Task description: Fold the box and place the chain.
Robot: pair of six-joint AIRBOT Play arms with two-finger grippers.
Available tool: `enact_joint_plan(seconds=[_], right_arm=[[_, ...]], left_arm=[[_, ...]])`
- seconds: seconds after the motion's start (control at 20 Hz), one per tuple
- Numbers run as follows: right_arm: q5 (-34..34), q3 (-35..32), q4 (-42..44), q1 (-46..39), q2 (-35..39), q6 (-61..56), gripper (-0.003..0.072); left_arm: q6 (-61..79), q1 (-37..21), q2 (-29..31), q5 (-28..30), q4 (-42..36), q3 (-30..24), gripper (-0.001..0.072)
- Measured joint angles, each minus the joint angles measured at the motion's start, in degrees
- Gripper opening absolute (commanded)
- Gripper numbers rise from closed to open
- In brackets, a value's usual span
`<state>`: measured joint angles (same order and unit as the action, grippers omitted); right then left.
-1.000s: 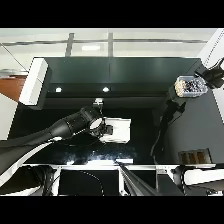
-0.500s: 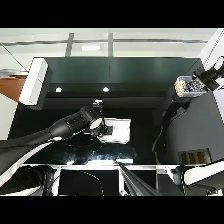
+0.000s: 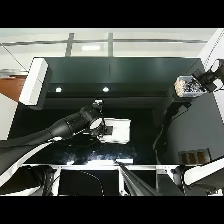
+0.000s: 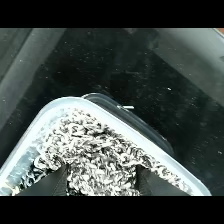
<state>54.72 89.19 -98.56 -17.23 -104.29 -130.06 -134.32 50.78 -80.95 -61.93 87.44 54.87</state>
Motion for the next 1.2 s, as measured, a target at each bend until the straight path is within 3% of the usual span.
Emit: enact_joint_plan(seconds=[0.05,0.15,0.6,1.2], right_arm=[[-0.02,0.0,0.24,0.0,-0.07,0.46,0.0264],[0.11,0.07,0.63,0.0,-0.13,1.66,0.0044],[6.95,2.82,4.66,-1.44,4.96,16.0,0.0041],[10.99,4.66,20.83,-6.45,31.65,39.08,0.0042]], left_arm=[[0.0,0.0,0.0,0.0,-0.02,0.0,0.0031],[0.0,0.0,0.0,0.0,-0.02,0.0,0.0031],[-0.02,0.0,0.0,-0.04,-0.44,0.0,0.0031],[-0.04,0.0,0.0,-0.13,-1.16,0.0,0.0031]])
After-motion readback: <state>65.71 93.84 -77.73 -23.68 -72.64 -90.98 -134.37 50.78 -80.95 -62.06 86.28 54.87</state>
